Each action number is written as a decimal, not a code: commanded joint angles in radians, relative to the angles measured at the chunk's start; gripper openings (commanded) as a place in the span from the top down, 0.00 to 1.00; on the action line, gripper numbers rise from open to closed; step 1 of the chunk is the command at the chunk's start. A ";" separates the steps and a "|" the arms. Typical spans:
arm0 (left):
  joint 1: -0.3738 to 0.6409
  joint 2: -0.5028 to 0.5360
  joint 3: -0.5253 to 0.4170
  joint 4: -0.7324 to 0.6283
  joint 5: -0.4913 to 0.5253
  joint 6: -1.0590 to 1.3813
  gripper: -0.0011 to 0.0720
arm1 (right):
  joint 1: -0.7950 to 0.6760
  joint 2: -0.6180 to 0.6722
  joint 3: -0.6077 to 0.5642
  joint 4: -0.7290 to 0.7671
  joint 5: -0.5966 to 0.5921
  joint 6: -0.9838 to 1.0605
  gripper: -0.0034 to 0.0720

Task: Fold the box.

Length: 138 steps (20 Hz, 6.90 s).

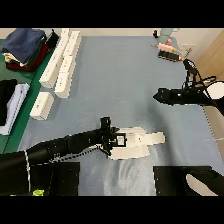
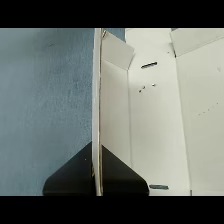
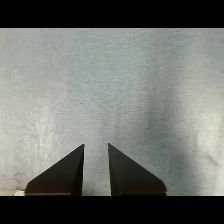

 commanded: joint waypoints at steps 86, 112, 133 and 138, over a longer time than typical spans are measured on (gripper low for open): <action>0.096 0.015 0.072 0.004 -0.348 -0.141 0.97 | -0.001 0.001 0.000 0.006 0.050 0.000 0.66; 0.096 0.017 0.073 0.004 -0.362 -0.184 0.97 | 0.408 0.566 -0.356 -0.021 0.507 -0.027 0.95; 0.096 0.017 0.073 0.004 -0.362 -0.184 0.97 | 1.102 0.108 -0.356 -0.579 0.094 -0.131 0.35; 0.096 0.017 0.073 0.004 -0.362 -0.184 0.97 | 1.102 0.105 -0.356 -0.626 0.093 -0.097 0.37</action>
